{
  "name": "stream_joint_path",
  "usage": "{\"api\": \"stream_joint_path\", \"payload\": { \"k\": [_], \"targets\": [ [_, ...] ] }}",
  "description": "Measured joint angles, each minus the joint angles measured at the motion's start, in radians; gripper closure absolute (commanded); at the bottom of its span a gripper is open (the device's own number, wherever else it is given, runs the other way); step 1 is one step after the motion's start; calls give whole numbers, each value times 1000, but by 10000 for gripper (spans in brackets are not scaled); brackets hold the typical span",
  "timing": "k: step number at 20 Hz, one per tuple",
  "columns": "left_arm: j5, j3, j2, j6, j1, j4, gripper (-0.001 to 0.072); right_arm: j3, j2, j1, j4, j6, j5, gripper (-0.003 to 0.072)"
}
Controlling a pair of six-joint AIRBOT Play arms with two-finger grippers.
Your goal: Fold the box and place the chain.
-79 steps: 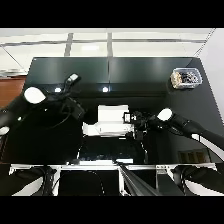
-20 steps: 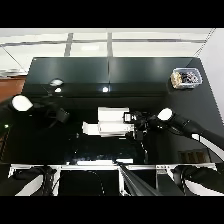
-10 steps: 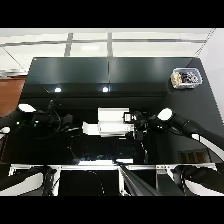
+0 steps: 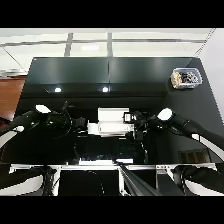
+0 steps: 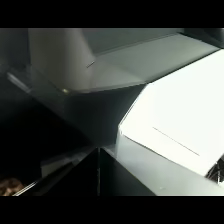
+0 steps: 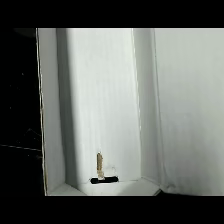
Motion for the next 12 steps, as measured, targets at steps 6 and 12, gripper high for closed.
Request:
{"api": "stream_joint_path", "payload": {
  "k": [6,12],
  "targets": [
    [-40,14,-3,88,-8,-74,18,0,0,0,0,0,0,486],
    [-100,66,-3,103,-12,-80,18,0,0,0,0,0,0,486]
  ]
}}
